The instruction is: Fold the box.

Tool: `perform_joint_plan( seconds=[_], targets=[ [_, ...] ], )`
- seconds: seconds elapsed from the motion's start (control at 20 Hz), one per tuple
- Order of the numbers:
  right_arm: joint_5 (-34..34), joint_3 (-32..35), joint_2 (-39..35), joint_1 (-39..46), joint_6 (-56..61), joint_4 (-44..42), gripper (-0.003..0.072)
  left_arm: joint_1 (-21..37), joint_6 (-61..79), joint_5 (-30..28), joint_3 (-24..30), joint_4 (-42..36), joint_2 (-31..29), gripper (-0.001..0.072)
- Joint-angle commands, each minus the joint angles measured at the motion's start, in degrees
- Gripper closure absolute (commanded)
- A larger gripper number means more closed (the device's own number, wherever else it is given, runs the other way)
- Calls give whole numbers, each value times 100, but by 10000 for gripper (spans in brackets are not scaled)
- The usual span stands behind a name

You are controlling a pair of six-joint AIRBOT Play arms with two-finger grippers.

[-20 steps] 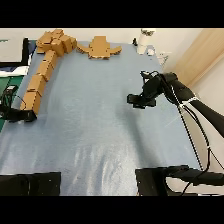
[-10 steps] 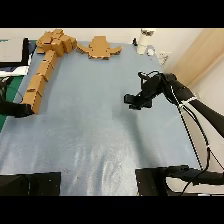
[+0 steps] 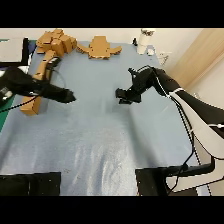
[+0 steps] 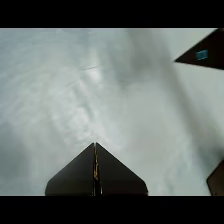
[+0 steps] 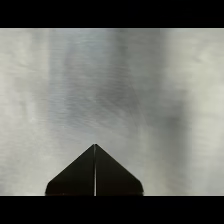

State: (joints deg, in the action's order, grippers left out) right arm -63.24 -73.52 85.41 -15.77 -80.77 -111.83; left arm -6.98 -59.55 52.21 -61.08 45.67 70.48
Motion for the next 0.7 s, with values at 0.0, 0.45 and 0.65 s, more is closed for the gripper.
perform_joint_plan(
  seconds=[0.0, 0.45, 0.65],
  targets=[
    [57, -442, 308, -208, -140, -116, 682, -763, -332, -177, -566, -74, 684, 697],
    [234, -455, 310, -382, -133, -90, 682, -1086, -326, -334, -658, -94, 876, 696],
    [234, -455, 310, -382, -133, -90, 682, -1086, -326, -330, -658, -94, 876, 696]
  ],
)
